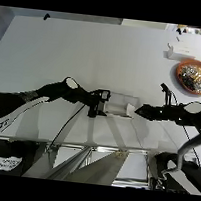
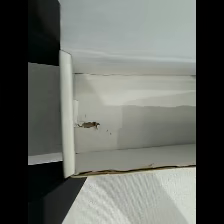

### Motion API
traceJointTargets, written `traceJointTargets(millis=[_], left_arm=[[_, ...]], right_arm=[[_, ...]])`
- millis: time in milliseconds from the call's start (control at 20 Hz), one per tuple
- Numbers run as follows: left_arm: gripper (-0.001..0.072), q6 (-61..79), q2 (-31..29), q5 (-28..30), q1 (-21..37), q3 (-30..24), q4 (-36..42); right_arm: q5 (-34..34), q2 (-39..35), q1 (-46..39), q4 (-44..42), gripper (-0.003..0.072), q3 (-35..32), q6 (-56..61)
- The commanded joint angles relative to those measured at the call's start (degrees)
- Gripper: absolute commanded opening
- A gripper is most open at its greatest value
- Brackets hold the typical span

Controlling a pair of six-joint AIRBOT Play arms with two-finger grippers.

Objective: Fold the box and place the chain.

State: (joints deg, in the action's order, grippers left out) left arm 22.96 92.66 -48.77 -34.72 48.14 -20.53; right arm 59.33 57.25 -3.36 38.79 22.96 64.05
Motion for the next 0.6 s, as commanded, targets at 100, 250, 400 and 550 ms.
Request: traceJointTargets(millis=[100,250,400,550], left_arm=[[0.0363,-0.04,0.0,0.09,-0.02,0.02,0.02],[0.0363,-0.02,0.0,0.11,-0.02,0.02,0.02],[0.0363,-0.02,0.0,0.09,-0.02,0.02,0.0],[0.0363,-0.02,0.0,0.11,-0.02,0.02,0.02]], right_arm=[[3.23,-4.13,0.07,-1.68,0.0231,0.0,-1.14],[3.67,-4.35,0.07,-0.57,0.0231,0.0,-1.11],[4.37,-4.35,0.07,2.38,0.0232,0.0,0.85],[4.37,-4.48,0.09,3.37,0.0242,0.02,1.7]])
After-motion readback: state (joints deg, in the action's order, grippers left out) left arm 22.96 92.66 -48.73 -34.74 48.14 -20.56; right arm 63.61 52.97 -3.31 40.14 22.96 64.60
